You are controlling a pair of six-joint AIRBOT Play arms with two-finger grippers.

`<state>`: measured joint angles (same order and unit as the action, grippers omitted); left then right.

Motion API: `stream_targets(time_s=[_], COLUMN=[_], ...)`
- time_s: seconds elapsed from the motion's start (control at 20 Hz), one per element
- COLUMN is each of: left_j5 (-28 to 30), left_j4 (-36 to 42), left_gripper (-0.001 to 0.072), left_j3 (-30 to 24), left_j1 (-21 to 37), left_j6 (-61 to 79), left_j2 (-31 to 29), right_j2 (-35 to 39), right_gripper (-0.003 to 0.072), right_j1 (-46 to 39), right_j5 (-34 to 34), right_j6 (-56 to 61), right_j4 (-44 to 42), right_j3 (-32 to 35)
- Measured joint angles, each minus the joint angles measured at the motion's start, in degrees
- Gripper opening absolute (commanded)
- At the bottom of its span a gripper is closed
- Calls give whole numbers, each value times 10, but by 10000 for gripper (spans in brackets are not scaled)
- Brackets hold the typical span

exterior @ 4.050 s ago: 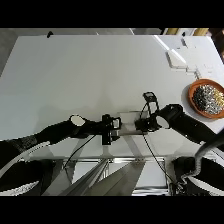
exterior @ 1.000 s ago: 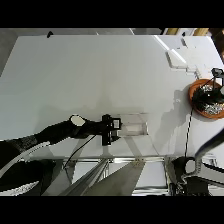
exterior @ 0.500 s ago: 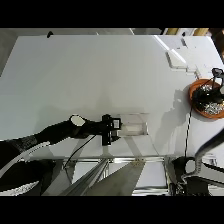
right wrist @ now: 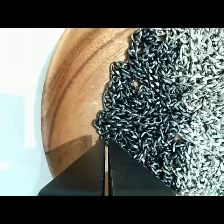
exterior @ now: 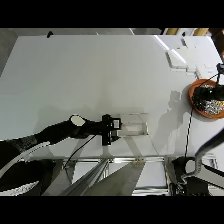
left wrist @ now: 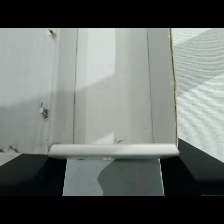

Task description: Fold the box and place the chain.

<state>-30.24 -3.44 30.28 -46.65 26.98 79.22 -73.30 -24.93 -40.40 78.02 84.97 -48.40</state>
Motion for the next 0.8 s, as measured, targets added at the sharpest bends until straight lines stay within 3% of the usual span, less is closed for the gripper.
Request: stream_targets(time_s=[0.8], left_j5=[0], left_j4=[0], left_gripper=[273], left_j3=[0], left_j1=[0], left_j6=[0], left_j2=[0], right_j2=[-41], right_gripper=[216], right_j1=[-37], right_j5=[3], right_j6=[41], right_j4=[31], right_j3=[0])
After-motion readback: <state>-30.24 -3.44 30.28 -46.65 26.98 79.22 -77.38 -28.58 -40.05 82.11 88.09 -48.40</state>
